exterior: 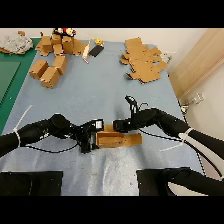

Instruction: Fold the box.

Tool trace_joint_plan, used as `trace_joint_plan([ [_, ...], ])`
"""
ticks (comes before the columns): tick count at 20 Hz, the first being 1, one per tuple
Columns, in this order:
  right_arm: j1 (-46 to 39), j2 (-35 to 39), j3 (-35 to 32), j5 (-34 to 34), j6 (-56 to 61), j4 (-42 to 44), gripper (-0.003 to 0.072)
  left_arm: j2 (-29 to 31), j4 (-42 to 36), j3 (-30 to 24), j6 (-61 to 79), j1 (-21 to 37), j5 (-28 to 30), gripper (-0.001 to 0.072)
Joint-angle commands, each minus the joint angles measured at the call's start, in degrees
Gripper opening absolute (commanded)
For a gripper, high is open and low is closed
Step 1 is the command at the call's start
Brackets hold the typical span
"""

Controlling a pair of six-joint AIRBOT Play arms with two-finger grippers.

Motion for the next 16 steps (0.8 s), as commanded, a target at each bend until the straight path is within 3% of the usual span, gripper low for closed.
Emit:
trace_joint_plan([
  [1, 0.0, -0.8, 0.1, -1.1, -2.0, 0.0, 0.0005, 0.0, 0.0, 0.0, 0.0, 0.1, 0.0, 0.0440],
  [6, -0.2, 0.8, 1.8, -2.2, -3.1, -2.4, 0.0005, 0.0, 0.0, 0.0, 0.0, 0.1, 0.0, 0.0440],
  [10, -0.5, 10.6, 7.2, -9.5, 1.5, -19.5, 0.0005, 0.0, 0.0, 0.0, 0.0, 0.1, 0.0, 0.0440],
  [13, -0.5, 18.7, 5.6, -20.1, 3.3, -30.1, 0.0005, 0.0, 0.0, 0.0, 0.0, 0.1, 0.0, 0.0440],
  [16, 0.9, 22.6, 1.9, -31.6, -18.1, -23.1, 0.0037, 0.0, 0.0, 0.0, 0.0, 0.1, 0.0, 0.0440],
])
